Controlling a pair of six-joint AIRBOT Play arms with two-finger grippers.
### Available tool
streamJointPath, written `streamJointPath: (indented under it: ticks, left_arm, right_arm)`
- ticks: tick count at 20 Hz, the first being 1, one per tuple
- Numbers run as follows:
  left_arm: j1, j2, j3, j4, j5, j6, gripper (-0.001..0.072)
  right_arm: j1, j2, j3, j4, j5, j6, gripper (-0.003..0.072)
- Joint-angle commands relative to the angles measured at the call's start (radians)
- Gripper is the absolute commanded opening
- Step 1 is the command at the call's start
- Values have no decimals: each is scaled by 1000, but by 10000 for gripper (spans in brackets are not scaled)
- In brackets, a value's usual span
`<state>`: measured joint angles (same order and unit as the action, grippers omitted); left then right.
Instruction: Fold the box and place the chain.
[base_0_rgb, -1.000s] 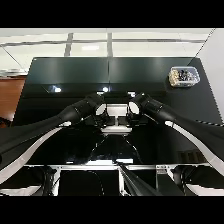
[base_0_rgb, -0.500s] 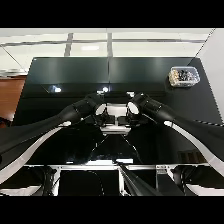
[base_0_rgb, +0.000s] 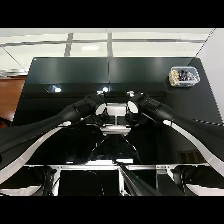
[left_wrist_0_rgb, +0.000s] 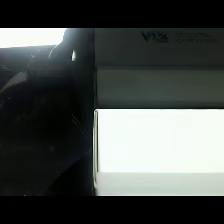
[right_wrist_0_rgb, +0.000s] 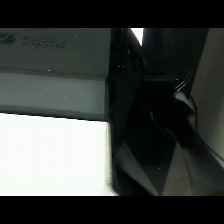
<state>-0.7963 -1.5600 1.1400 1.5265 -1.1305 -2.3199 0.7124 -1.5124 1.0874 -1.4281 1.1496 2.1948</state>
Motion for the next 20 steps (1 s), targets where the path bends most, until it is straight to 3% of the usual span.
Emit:
streamJointPath:
  ticks: [1,7,8,9,10,15,20]
  left_arm:
    - [1,0,0,2,3,5,28]
    - [1,0,0,2,2,5,27]
    - [1,0,0,2,2,5,28]
    - [1,0,0,2,3,5,28]
    - [1,0,0,2,3,5,28]
    - [1,0,0,2,0,5,28]
    - [1,0,0,2,0,5,28]
  right_arm:
    - [0,-5,1,-6,7,-11,15]
    - [0,-5,2,-6,9,-11,18]
    - [0,-5,3,-6,11,-12,47]
    - [0,-4,6,-6,12,-12,252]
    - [0,-2,10,-7,14,-15,348]
    - [0,69,10,-45,26,-47,347]
    - [-2,247,34,-51,106,-148,346]
